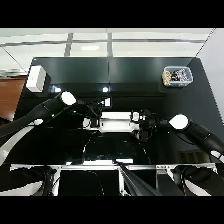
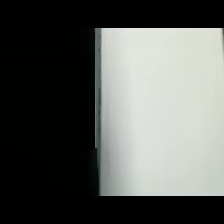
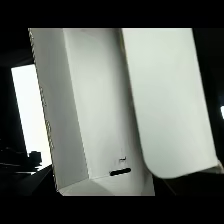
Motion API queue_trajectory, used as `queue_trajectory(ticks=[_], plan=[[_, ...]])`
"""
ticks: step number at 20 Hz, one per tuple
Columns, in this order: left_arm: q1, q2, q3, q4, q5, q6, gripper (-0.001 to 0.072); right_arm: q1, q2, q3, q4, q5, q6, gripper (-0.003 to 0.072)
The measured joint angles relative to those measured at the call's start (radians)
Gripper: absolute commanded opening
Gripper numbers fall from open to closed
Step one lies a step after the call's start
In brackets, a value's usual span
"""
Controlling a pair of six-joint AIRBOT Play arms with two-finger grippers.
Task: Fold the box and place the chain.
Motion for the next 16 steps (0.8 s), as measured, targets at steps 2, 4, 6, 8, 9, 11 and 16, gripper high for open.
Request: queue_trajectory(ticks=[2,4,6,8,9,11,16], plan=[[0.000,0.000,0.000,0.000,0.000,0.000,0.0025,-0.015,0.000,0.004,0.012,-0.002,-0.024,0.0711],[0.000,0.000,0.000,0.000,0.000,0.000,0.0025,-0.037,-0.003,0.007,0.027,-0.002,-0.049,0.0711],[0.000,0.000,0.000,-0.001,0.001,-0.002,0.0025,-0.064,-0.011,0.009,0.052,0.000,-0.078,0.0711],[0.000,0.000,0.000,-0.002,0.001,-0.002,0.0025,-0.087,-0.023,0.015,0.091,0.011,-0.123,0.0711],[0.000,0.000,0.000,-0.002,0.000,-0.002,0.0025,-0.093,-0.030,0.019,0.109,0.020,-0.150,0.0711],[-0.001,0.000,0.000,-0.003,-0.006,0.000,0.0025,-0.101,-0.043,0.027,0.142,0.029,-0.193,0.0711],[-0.001,0.000,0.000,-0.003,-0.005,0.000,0.0025,-0.108,-0.085,0.039,0.174,0.063,-0.248,0.0711]])
